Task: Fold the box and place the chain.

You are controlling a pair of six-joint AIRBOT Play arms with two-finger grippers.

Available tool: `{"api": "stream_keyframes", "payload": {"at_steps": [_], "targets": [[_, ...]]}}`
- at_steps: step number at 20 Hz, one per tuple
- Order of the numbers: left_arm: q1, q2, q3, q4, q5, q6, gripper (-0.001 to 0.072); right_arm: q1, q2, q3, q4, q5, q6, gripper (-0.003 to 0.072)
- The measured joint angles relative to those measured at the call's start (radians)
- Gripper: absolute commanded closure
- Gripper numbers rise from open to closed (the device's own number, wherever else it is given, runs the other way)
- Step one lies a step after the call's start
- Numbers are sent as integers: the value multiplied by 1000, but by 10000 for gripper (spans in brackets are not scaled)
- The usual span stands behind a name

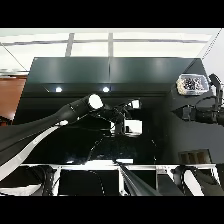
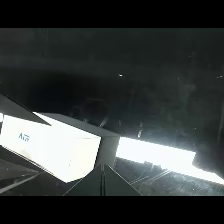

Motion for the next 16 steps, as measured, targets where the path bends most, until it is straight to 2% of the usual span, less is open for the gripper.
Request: {"api": "stream_keyframes", "payload": {"at_steps": [7,16], "targets": [[-5,-10,6,9,-26,-9,-4,0,0,0,-1,-8,0,672],[-53,-26,6,119,-39,-11,-4,0,0,0,-1,-12,-1,673]]}}
